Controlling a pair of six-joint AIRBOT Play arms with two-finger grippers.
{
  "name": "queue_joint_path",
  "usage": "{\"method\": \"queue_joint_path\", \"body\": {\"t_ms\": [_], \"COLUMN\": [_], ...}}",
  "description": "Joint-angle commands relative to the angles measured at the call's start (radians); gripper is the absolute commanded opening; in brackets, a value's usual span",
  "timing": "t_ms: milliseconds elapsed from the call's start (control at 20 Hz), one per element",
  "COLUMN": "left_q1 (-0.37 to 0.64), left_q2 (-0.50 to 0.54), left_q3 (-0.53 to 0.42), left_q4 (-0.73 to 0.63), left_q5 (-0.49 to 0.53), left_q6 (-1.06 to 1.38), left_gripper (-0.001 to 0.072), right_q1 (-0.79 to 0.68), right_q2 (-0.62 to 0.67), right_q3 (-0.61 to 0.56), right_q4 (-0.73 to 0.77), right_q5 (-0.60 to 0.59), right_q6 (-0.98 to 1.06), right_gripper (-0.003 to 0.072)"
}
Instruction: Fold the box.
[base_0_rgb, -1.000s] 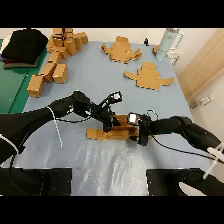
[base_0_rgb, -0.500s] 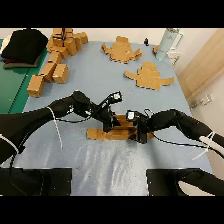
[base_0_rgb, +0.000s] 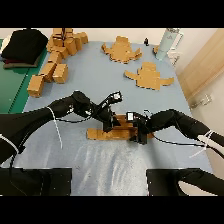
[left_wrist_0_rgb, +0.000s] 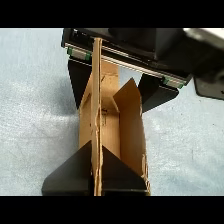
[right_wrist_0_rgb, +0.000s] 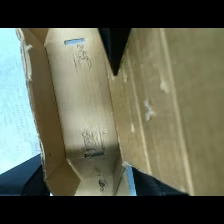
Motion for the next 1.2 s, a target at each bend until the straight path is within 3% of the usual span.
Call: {"method": "queue_joint_path", "body": {"t_ms": [0,500,650,1150], "left_q1": [0.000,0.000,0.000,0.000], "left_q2": [-0.001,-0.001,-0.001,-0.001], "left_q3": [0.001,0.001,0.001,0.001], "left_q4": [0.000,0.000,0.000,0.000], "left_q5": [0.000,0.000,0.000,0.000], "left_q6": [0.000,0.000,0.000,0.000], "left_gripper": [0.0016,0.0015,0.0016,0.0015], "right_q1": [0.001,0.007,0.007,0.007], "right_q2": [-0.015,-0.028,-0.045,-0.044], "right_q3": [0.000,0.000,0.000,0.000], "right_q4": [0.000,0.000,0.002,0.004], "right_q5": [-0.001,-0.001,-0.002,-0.005], "right_q6": [-0.001,-0.001,-0.001,-0.001], "right_gripper": [0.0701,0.0676,0.0575,0.0529]}}
